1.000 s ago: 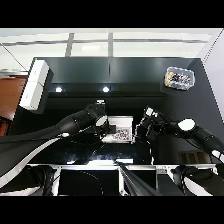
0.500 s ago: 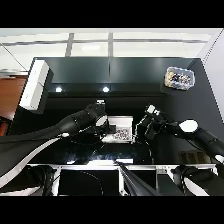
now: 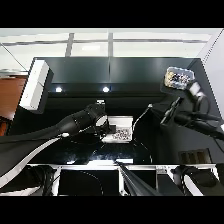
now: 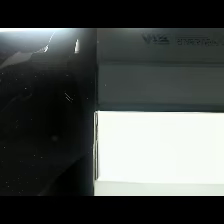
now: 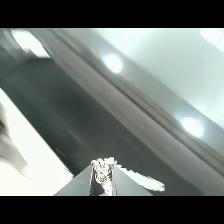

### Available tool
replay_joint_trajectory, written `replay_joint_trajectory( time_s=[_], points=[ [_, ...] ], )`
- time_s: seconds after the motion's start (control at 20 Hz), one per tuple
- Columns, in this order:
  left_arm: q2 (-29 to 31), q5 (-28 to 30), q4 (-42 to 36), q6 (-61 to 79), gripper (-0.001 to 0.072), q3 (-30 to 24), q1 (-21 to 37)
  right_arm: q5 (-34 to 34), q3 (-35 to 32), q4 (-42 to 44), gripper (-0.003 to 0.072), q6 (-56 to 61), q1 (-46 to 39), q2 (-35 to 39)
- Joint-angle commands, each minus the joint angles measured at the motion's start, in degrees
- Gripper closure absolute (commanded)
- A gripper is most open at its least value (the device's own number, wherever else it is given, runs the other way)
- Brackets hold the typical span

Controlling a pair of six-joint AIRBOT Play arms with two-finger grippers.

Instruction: Fold the box and place the chain.

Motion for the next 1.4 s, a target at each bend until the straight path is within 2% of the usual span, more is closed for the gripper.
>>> replay_joint_trajectory(
  time_s=[0.0, 0.2, 0.35, 0.55, 0.65, 0.75, 0.85, 0.9, 0.95, 1.0, 1.35],
  points=[
    [-0.04, 0.02, 0.0, 0.02, 0.0675, 0.0, 0.0, 10.78, 2.97, 12.13, 0.0653, 5.29, -1.01, 2.36],
    [-0.04, 0.04, 0.0, 0.02, 0.0676, 0.0, 0.0, 10.73, 2.93, 18.88, 0.0653, 7.19, 0.22, 2.29],
    [-0.04, 0.07, 0.0, 0.02, 0.0675, 0.0, 0.0, 5.22, 2.89, 18.03, 0.0652, 7.43, 5.9, 1.07],
    [-0.04, 0.04, -0.02, 0.02, 0.0676, 0.0, 0.0, -1.62, 2.89, 17.22, 0.0652, 8.37, 16.52, -4.85],
    [-0.04, 0.07, 0.0, 0.02, 0.0675, 0.0, 0.0, -2.47, 2.89, 11.08, 0.0652, 8.81, 18.73, -6.62],
    [-0.04, 0.09, 0.0, 0.02, 0.0675, 0.0, 0.0, -2.4, 2.89, 2.16, 0.0651, 15.32, 18.69, -6.82],
    [-0.04, 0.11, 0.0, 0.02, 0.0675, 0.0, 0.0, -0.61, 2.89, -3.21, 0.0651, 20.02, 18.69, -6.82],
    [-0.04, 0.11, 0.0, 0.02, 0.0675, 0.0, 0.0, 0.0, 2.89, -4.0, 0.0611, 20.83, 18.69, -6.82],
    [-0.04, 0.13, -0.02, 0.02, 0.0675, 0.0, 0.0, -0.26, 2.89, -4.15, 0.0248, 21.88, 18.75, -6.82],
    [-0.04, 0.11, -0.02, 0.02, 0.0675, 0.0, 0.0, -1.09, 2.89, -4.15, -0.0009, 23.1, 18.75, -6.82],
    [-0.09, 1.62, 0.0, 0.02, 0.0675, 0.0, 0.0, -6.71, 2.91, -6.71, -0.0014, 23.85, 18.67, -6.8]
  ],
)
